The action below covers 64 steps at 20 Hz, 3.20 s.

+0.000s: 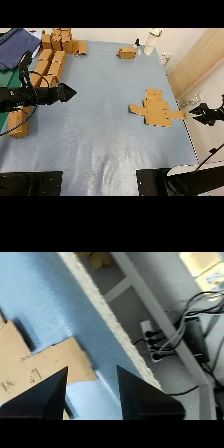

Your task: Fold the box.

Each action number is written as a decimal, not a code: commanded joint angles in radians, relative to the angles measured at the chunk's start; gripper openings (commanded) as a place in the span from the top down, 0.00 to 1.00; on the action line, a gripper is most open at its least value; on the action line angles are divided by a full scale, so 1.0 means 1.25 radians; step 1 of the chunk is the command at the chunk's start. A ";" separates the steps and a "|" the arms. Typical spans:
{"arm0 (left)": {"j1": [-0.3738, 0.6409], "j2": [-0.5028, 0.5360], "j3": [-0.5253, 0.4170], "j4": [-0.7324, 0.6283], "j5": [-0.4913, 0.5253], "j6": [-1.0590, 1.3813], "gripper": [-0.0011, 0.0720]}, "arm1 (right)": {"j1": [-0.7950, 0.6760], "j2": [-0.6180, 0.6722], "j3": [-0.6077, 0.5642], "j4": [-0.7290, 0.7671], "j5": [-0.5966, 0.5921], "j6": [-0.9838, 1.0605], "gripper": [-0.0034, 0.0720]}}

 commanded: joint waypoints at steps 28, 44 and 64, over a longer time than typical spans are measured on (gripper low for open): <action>0.146 -0.310 0.000 -0.037 -0.302 0.060 0.04 | 0.881 0.391 -0.489 0.181 0.255 0.024 0.96; 0.081 -0.462 0.001 -0.088 -0.285 0.260 0.04 | 1.254 0.667 -0.761 0.174 0.663 0.075 0.95; 0.020 -0.617 0.061 -0.247 -0.386 0.516 0.35 | 1.253 0.666 -0.761 0.146 0.664 0.096 0.95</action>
